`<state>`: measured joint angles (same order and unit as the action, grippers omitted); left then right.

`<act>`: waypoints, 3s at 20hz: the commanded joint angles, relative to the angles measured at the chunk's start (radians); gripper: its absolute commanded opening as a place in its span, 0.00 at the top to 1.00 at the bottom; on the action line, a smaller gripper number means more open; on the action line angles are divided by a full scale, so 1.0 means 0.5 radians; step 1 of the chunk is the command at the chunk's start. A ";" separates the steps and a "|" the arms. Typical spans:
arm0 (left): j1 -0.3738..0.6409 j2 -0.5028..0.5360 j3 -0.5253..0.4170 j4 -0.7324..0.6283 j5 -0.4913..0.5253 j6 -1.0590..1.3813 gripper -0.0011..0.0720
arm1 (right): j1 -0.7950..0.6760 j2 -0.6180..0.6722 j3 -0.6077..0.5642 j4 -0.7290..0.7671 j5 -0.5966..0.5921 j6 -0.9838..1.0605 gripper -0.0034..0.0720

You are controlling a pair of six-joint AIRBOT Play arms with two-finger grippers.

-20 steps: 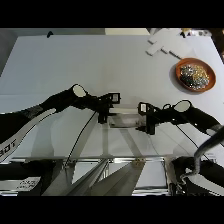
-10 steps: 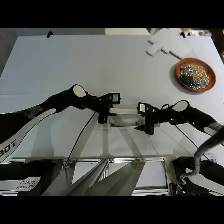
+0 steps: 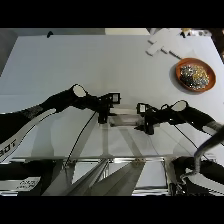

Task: Fold the box and place the chain.

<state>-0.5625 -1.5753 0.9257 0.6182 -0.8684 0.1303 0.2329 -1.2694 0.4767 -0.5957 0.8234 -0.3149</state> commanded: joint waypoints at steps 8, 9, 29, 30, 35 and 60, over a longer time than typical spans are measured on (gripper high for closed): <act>0.000 0.002 0.001 0.002 0.002 0.001 0.97 | -0.001 -0.001 -0.002 -0.019 0.005 -0.002 0.66; 0.000 0.002 0.001 0.001 0.002 0.001 0.97 | -0.001 -0.001 -0.002 -0.019 0.006 -0.002 0.66; 0.005 0.062 0.001 0.017 -0.068 -0.009 0.37 | -0.001 -0.001 -0.002 -0.019 0.007 -0.002 0.66; 0.005 0.101 0.001 0.050 -0.074 -0.062 0.24 | -0.001 -0.001 -0.002 -0.019 0.006 -0.002 0.66; 0.005 0.416 0.001 0.710 -0.220 -0.676 0.21 | -0.001 -0.001 -0.002 -0.019 0.007 -0.002 0.66; -0.311 0.211 -0.006 -0.277 1.052 -1.165 0.98 | -0.001 -0.001 -0.002 -0.019 0.007 -0.002 0.66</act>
<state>-0.7158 -1.4624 0.9237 0.5011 -0.4442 -0.4103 0.2325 -1.2705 0.4759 -0.6041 0.8242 -0.3153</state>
